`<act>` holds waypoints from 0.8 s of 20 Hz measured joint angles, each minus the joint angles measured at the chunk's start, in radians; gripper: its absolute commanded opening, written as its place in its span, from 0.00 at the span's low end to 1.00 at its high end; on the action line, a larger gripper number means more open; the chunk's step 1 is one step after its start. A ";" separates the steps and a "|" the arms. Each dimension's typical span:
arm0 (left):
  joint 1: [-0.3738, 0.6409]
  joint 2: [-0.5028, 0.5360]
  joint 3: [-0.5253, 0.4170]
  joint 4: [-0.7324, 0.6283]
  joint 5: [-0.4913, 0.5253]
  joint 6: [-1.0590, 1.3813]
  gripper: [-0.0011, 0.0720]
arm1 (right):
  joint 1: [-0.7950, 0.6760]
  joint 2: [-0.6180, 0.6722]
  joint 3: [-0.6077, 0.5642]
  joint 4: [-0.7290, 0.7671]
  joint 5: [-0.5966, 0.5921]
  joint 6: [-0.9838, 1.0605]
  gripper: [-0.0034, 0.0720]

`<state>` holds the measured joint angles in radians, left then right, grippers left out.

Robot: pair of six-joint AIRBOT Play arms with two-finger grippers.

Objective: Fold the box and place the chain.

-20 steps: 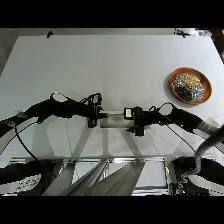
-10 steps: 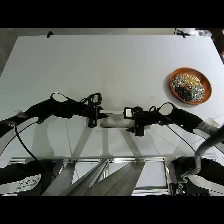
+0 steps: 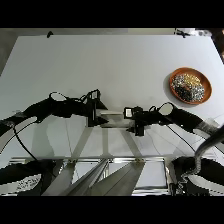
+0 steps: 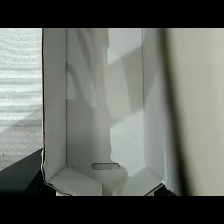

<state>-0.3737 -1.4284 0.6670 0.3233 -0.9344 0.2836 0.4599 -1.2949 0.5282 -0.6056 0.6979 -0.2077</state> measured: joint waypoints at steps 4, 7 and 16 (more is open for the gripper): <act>0.066 0.067 0.000 0.126 -0.045 -0.163 0.96 | 0.000 0.000 0.000 0.000 0.000 0.000 0.58; 0.128 0.143 0.000 0.220 -0.097 -0.319 0.27 | 0.000 0.000 0.000 0.000 0.000 0.000 0.58; 0.025 0.274 0.000 0.327 -0.317 -0.530 0.03 | 0.000 0.000 0.000 0.000 0.000 -0.001 0.58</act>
